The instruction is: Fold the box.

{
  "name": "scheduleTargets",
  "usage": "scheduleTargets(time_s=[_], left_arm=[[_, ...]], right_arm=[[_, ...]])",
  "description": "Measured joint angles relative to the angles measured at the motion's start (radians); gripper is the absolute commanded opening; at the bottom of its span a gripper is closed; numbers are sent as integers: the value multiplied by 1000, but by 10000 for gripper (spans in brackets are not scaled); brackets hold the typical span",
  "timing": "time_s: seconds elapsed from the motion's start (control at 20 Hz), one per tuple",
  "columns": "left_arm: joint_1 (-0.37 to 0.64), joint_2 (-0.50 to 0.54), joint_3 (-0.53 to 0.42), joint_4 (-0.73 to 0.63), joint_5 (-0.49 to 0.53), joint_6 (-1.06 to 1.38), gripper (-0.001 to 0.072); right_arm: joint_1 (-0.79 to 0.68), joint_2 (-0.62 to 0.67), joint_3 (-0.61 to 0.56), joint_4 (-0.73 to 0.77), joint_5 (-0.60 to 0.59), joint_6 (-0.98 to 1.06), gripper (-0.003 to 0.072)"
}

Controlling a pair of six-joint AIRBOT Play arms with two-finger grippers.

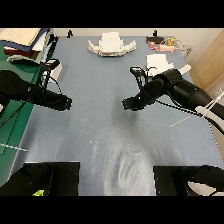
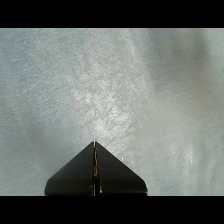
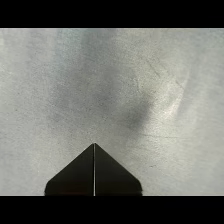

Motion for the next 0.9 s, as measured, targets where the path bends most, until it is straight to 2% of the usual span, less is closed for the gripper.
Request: scheduleTargets(time_s=[0.65, 0.85, 0.9], left_arm=[[0, 0, 0, 0, 0, 0, 15], [0, 0, 0, 0, 0, 0, 15], [0, 0, 0, 0, 0, 0, 14]], right_arm=[[0, 0, 0, 0, 1, 0, 5], [0, -2, 1, 3, 44, 5, 7], [-7, -6, 5, -3, 51, 23, 102]])
